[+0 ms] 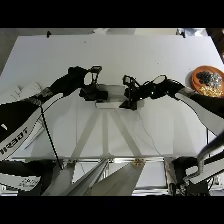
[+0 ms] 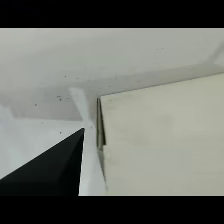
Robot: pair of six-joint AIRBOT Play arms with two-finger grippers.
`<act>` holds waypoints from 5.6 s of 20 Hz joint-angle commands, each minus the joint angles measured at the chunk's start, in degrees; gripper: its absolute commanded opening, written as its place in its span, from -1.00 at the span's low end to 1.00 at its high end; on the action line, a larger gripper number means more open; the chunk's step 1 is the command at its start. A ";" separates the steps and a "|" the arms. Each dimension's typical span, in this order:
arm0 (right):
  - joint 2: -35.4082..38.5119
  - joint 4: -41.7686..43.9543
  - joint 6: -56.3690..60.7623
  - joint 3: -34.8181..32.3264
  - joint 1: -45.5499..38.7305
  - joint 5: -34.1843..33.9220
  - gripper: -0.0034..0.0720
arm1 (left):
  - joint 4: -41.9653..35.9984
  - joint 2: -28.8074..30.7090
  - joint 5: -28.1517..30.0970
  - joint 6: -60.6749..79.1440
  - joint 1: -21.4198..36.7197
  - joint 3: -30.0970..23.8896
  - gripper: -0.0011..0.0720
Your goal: Fold the box and place the chain.
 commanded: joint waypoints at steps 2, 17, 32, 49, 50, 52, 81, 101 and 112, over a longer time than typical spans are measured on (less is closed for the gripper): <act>0.04 0.09 0.17 0.00 0.00 -0.02 0.06 | 1.44 -0.76 -1.29 -6.03 -0.96 0.37 -0.10; 0.04 0.09 0.17 0.00 0.00 0.00 0.06 | -1.09 1.51 -0.72 -4.63 -0.48 0.37 0.66; 0.04 0.09 0.17 0.00 0.00 0.00 0.06 | -19.63 23.65 -2.64 67.23 15.19 -9.51 0.54; 0.04 0.07 0.17 0.00 0.00 -0.02 0.06 | -53.46 4.11 3.58 138.75 24.76 -21.27 0.95; 0.04 0.07 0.17 0.00 0.00 -0.02 0.06 | -53.75 3.87 3.58 138.77 24.98 -21.27 0.95; 0.04 0.09 0.17 0.00 0.00 0.00 0.06 | -54.99 3.87 1.81 139.32 26.21 -20.57 0.95; 0.04 0.09 0.17 0.00 0.00 -0.02 0.06 | -55.17 -2.80 -10.05 138.27 25.77 -10.34 0.92; 0.04 0.09 0.17 0.00 0.00 -0.02 0.06 | -53.59 -5.68 -1.09 130.18 20.04 -10.34 0.35; 0.04 0.09 0.17 0.00 0.00 -0.02 0.06 | -50.01 -5.57 -1.11 130.31 18.40 -10.34 -0.05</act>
